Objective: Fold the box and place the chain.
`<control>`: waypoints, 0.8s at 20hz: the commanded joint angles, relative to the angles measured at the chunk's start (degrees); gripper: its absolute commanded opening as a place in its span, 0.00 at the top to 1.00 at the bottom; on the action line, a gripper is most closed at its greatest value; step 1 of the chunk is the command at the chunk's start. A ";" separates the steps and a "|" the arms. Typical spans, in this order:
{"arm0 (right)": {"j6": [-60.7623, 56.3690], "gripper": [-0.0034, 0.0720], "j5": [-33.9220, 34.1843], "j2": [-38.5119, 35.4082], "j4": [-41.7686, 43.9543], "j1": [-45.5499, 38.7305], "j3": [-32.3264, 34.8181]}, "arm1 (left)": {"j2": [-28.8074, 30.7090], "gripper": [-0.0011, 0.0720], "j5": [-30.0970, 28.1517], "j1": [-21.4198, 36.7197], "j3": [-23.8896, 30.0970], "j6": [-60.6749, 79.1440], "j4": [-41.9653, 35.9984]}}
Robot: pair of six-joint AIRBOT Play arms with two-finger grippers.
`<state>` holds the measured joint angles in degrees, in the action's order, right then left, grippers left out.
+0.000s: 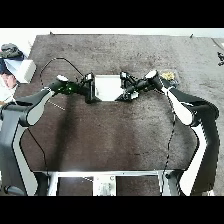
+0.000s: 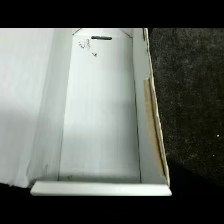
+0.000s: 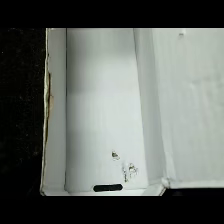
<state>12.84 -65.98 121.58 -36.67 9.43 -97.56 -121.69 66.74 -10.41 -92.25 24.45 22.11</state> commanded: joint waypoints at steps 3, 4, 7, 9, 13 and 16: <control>0.00 0.33 -0.02 0.04 0.00 0.02 0.02 | 0.00 0.50 0.00 0.00 -0.07 0.04 0.72; 0.00 0.33 -0.02 0.04 0.00 0.02 0.02 | 0.00 0.50 -0.09 0.00 -0.07 0.02 0.90; 0.00 0.33 -0.02 0.04 0.00 0.02 0.02 | 0.02 0.50 -0.20 0.00 -0.07 0.02 1.31; 0.00 0.33 -0.02 0.04 -0.02 0.02 0.02 | 0.02 0.50 -0.17 0.00 -0.07 0.02 1.29; 0.00 0.33 -0.02 0.04 0.00 0.02 0.02 | 0.02 0.50 -0.20 0.00 -0.07 0.02 1.27; 0.00 0.33 -0.02 0.04 0.00 0.02 0.02 | 0.02 0.50 -0.20 0.00 -0.07 0.02 1.27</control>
